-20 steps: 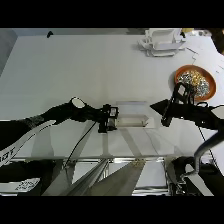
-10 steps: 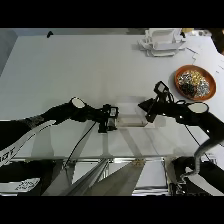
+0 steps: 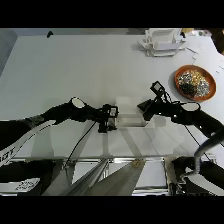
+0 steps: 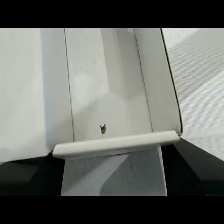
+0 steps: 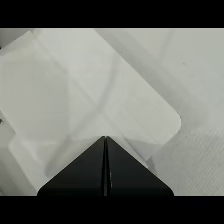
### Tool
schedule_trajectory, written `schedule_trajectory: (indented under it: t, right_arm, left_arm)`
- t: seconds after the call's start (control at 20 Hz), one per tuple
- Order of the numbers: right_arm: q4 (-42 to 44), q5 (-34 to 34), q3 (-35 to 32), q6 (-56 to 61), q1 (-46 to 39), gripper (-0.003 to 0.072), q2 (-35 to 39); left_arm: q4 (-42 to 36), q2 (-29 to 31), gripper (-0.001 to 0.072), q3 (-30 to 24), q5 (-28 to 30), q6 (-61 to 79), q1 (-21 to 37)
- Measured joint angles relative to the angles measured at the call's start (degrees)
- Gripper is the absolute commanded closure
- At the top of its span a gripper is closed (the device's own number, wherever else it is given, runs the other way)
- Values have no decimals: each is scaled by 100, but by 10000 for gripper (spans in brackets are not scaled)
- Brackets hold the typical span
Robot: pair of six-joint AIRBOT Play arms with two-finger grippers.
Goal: Fold the box and place the chain.
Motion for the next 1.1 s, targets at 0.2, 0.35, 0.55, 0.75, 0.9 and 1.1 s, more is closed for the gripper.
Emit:
schedule_trajectory:
  t: [0.2,0.35,0.55,0.75,0.9,1.1]
  right_arm:
    - [-487,400,-2,144,9,672,691]
    - [-1467,758,-2,225,9,672,1447]
    - [-3576,1318,-20,485,9,412,2063]
    - [-4837,1543,-216,568,9,215,2192]
    - [-4933,1384,-378,166,9,218,2098]
    - [-4367,990,-463,-479,9,225,1786]
  left_arm:
    - [2,0,570,2,0,4,0]
    - [2,0,570,2,0,4,0]
    - [4,0,570,2,0,4,0]
    - [4,0,570,2,0,4,0]
    - [4,0,570,2,0,2,0]
    - [4,0,570,2,0,2,0]
